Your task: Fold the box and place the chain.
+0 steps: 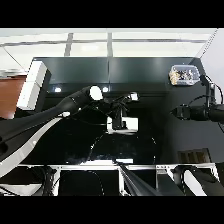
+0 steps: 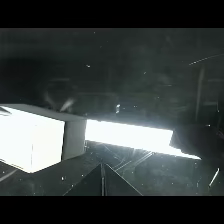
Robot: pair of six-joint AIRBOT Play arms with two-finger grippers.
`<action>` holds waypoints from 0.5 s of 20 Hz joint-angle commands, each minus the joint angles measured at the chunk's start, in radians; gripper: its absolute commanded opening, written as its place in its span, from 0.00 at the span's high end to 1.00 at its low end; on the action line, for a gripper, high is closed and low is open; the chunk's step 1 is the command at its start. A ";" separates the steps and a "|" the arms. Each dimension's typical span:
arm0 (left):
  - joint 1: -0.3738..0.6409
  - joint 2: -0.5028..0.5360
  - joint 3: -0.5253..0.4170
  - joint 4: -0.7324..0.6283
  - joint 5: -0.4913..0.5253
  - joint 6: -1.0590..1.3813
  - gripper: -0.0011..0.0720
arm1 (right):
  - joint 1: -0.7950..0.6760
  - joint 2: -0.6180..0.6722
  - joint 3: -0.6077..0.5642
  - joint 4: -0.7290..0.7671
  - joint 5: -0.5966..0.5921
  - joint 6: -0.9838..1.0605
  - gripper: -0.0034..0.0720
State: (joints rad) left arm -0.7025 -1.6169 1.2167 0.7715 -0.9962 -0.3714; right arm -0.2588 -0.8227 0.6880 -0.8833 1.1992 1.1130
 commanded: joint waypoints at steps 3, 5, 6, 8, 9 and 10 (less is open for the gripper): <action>-0.003 -0.012 0.028 0.037 -0.090 -0.021 0.01 | -0.001 0.000 0.000 -0.008 -0.015 0.001 0.93; -0.012 -0.012 0.028 0.066 -0.091 -0.024 0.01 | -0.001 0.000 0.000 -0.008 -0.015 0.001 0.93; -0.022 -0.012 0.031 0.097 -0.090 -0.042 0.01 | -0.001 0.000 0.000 -0.008 -0.015 0.001 0.93; -0.050 -0.012 0.042 0.150 -0.086 -0.079 0.01 | -0.001 0.000 0.000 -0.008 -0.015 0.001 0.93; -0.064 -0.012 0.048 0.172 -0.086 -0.079 0.01 | -0.001 0.000 0.000 -0.008 -0.015 0.001 0.93; -0.079 -0.012 0.053 0.195 -0.085 -0.079 0.01 | -0.001 0.000 0.000 -0.008 -0.015 0.001 0.93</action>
State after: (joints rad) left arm -0.7498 -1.6291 1.2568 0.8913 -1.0809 -0.4290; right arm -0.2588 -0.8227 0.6880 -0.8909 1.1847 1.1145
